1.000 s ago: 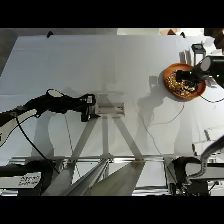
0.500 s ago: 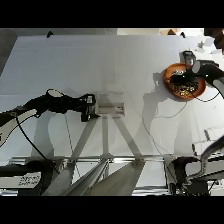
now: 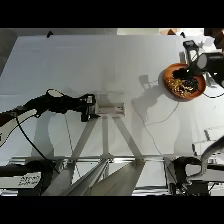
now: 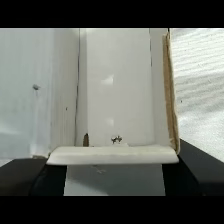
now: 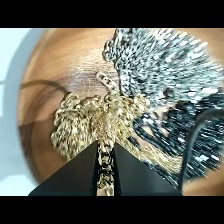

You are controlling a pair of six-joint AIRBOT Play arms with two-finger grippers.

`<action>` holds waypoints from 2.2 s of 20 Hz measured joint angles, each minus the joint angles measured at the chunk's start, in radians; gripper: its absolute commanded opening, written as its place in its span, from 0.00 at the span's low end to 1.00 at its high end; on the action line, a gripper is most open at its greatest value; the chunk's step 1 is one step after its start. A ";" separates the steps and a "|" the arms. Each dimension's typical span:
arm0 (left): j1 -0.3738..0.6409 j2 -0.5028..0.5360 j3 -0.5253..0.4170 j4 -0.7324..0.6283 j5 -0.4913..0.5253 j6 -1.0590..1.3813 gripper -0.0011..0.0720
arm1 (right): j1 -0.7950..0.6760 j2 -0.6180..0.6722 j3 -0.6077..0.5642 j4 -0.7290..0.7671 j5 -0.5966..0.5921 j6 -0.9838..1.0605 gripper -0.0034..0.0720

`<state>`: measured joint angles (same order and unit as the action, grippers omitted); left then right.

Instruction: Fold the box and place the chain.

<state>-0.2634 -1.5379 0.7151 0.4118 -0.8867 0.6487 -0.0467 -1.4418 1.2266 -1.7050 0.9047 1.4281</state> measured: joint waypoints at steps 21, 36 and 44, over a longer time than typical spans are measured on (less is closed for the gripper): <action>0.000 0.000 0.000 0.000 0.000 0.000 0.30 | 0.587 0.305 -0.002 0.127 0.407 -0.076 0.05; 0.000 0.000 0.000 0.000 0.000 0.000 0.30 | 0.608 0.171 -0.002 0.711 0.143 -0.437 0.05; 0.000 0.000 0.000 0.000 0.000 0.000 0.30 | 0.608 0.066 -0.002 0.849 0.056 -0.540 0.06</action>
<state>-0.2634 -1.5379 0.7151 0.4118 -0.8867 0.6487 0.5610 -1.3762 1.2243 -0.8558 0.9604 0.8883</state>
